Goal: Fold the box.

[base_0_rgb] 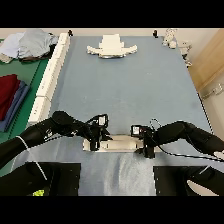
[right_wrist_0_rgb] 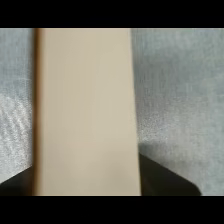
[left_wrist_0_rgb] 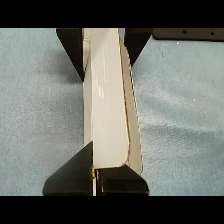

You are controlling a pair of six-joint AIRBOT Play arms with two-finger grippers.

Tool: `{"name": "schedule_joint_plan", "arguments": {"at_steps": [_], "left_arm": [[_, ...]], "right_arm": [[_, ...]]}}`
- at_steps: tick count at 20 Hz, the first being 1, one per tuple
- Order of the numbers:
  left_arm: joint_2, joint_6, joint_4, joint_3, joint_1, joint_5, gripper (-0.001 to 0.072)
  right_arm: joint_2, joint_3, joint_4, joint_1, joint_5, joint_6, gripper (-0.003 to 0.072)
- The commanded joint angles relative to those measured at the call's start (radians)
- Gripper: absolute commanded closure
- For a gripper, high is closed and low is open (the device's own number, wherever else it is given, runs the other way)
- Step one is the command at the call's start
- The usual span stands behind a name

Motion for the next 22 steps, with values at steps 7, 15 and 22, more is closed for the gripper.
{"name": "schedule_joint_plan", "arguments": {"at_steps": [7, 15, 22], "left_arm": [[0.000, 0.000, 0.000, 0.000, 0.000, 0.001, 0.0695], [0.000, -0.005, 0.000, 0.000, 0.000, 0.017, 0.0695], [0.000, -0.005, 0.001, 0.000, 0.000, 0.027, 0.0694]], "right_arm": [[0.000, 0.005, 0.000, 0.000, -0.019, 0.021, 0.0257], [0.075, 0.006, -0.024, 0.000, -0.018, 0.022, -0.0025], [0.079, 0.005, -0.020, 0.002, -0.033, 0.068, -0.0012]]}}
